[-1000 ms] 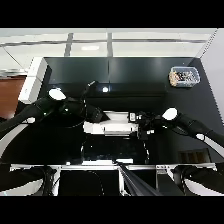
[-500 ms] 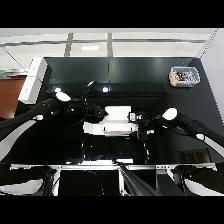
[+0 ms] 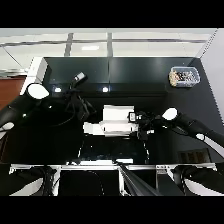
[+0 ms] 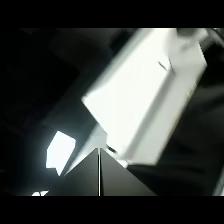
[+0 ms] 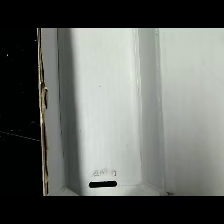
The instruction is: Fold the box and place the chain.
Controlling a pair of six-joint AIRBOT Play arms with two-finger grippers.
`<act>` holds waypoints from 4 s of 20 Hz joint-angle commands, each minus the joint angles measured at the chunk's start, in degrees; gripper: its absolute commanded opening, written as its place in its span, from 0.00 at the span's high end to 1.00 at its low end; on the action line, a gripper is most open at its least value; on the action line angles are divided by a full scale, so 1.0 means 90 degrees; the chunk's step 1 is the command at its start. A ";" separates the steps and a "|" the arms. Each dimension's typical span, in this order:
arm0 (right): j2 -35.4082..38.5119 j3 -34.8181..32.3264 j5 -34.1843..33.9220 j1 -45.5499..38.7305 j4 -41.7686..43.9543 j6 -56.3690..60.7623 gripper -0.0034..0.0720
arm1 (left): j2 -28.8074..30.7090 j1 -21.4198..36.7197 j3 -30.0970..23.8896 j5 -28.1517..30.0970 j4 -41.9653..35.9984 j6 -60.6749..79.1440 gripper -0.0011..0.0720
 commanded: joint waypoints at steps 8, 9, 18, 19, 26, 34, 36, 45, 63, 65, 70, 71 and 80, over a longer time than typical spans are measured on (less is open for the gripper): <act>0.0005 -0.0002 0.0002 0.0002 0.0005 0.0002 0.78 | -0.0058 -0.1066 -0.0988 0.1496 0.0668 0.3699 0.01; 0.0005 -0.0002 0.0002 0.0002 0.0005 0.0002 0.78 | -0.0112 -0.1197 -0.0957 0.1583 0.0940 0.3713 0.02; 0.0005 -0.0002 0.0002 0.0002 0.0007 0.0002 0.78 | -0.0515 -0.1275 -0.0872 0.1523 0.0097 0.3623 0.68; 0.0005 -0.0002 0.0002 0.0002 0.0005 0.0002 0.78 | -0.0515 -0.1275 -0.0872 0.1518 -0.0085 0.3626 0.68; 0.0005 -0.0002 0.0002 0.0002 0.0005 0.0002 0.78 | -0.0850 -0.1693 -0.0872 0.1948 -0.0738 0.3638 0.68; 0.0005 -0.0002 0.0002 0.0002 0.0005 0.0002 0.78 | -0.0923 -0.1647 -0.0872 0.1736 -0.0634 0.3257 0.88; 0.0005 -0.0002 0.0002 0.0002 0.0005 0.0002 0.78 | -0.0923 -0.1700 -0.0872 0.1656 -0.0602 0.3266 0.55; 0.0005 -0.0002 0.0002 0.0002 0.0005 0.0002 0.78 | -0.0109 -0.1008 -0.0478 0.0593 0.1188 0.0840 0.95; 0.0005 -0.0002 0.0002 0.0002 0.0005 0.0002 0.78 | -0.1345 0.1472 -0.2035 0.0187 -0.1630 -0.3019 0.95; 0.0005 -0.0002 0.0002 0.0002 0.0005 0.0002 0.78 | -0.1416 0.1042 -0.1741 0.0061 -0.1661 -0.2854 0.95; 0.0005 -0.0002 0.0002 0.0002 0.0005 0.0002 0.78 | -0.1413 0.0920 -0.0996 -0.0692 -0.1654 -0.2671 0.18; 0.0005 -0.0002 0.0002 0.0002 0.0005 0.0002 0.78 | -0.1413 0.0894 -0.0886 -0.0741 -0.1656 -0.2674 0.18; 0.0005 -0.0002 0.0002 0.0002 0.0005 0.0002 0.78 | -0.1413 -0.0398 -0.0100 -0.0306 -0.0515 -0.4656 0.43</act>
